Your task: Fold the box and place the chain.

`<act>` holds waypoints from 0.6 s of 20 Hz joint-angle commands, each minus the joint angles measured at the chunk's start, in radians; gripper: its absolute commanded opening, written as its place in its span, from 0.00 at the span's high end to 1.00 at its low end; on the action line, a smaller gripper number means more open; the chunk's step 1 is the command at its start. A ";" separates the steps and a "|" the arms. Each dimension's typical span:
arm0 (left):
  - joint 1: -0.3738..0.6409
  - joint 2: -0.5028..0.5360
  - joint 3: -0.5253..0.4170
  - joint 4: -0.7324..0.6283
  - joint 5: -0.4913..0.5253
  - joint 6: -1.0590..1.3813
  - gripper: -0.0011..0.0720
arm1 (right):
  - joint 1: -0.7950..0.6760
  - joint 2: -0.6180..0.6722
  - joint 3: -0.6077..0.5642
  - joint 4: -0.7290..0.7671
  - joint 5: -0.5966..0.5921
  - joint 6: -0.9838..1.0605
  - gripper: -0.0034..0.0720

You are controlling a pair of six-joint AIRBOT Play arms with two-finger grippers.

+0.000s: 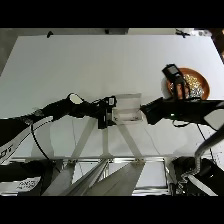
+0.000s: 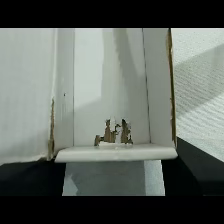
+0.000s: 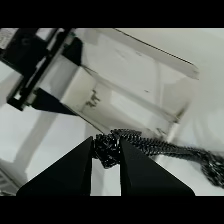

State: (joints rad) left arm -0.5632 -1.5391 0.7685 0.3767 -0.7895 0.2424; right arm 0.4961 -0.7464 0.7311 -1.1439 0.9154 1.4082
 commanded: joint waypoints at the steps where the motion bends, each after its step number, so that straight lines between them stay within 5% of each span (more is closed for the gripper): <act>1: 0.001 0.001 0.000 0.000 0.000 0.000 0.48 | 0.129 -0.124 -0.007 0.016 -0.171 -0.002 0.95; 12: 0.001 0.001 0.000 0.000 0.000 0.000 0.48 | 0.171 -0.413 -0.007 0.054 -0.277 0.008 0.94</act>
State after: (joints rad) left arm -0.5632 -1.5391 0.7685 0.3767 -0.7895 0.2424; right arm 0.6624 -1.1019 0.7246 -1.0992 0.6594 1.4147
